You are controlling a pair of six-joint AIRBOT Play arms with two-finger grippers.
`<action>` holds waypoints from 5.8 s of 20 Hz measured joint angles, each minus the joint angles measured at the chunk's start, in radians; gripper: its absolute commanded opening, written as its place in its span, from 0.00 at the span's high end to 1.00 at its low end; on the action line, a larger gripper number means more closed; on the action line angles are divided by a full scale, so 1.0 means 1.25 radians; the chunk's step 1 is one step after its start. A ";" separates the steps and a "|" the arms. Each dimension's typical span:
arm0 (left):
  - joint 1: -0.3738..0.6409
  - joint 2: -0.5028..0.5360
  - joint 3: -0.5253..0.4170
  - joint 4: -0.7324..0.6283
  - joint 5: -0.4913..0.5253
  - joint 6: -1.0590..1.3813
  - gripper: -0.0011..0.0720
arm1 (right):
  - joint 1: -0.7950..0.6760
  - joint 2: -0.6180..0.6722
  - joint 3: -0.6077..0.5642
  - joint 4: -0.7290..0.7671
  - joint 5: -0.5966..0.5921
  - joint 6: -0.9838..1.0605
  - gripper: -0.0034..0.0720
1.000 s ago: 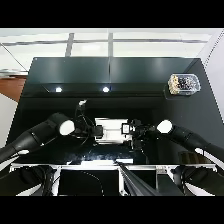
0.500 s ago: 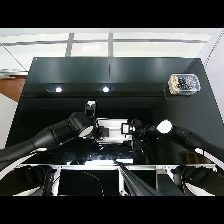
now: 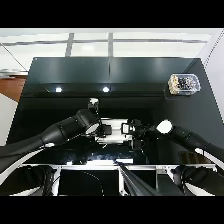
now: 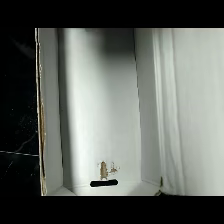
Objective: Fold the box and place the chain.
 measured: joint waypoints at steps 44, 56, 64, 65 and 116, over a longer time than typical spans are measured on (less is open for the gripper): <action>0.007 -0.042 0.004 -0.036 -0.006 0.007 0.94 | 0.000 0.000 0.000 0.000 0.000 0.001 0.33; 0.007 -0.043 0.004 -0.039 0.006 0.043 0.94 | -0.001 0.049 0.000 -0.075 0.013 0.035 0.01; 0.007 -0.042 0.004 -0.020 -0.017 0.051 0.94 | -0.001 0.106 0.000 -0.204 0.091 0.072 0.33; 0.006 -0.043 0.004 -0.019 -0.018 0.051 0.94 | -0.001 0.107 0.000 -0.203 0.094 0.073 0.33; 0.007 -0.043 0.004 -0.019 -0.013 0.051 0.94 | -0.391 0.235 0.016 -0.261 0.254 0.880 0.90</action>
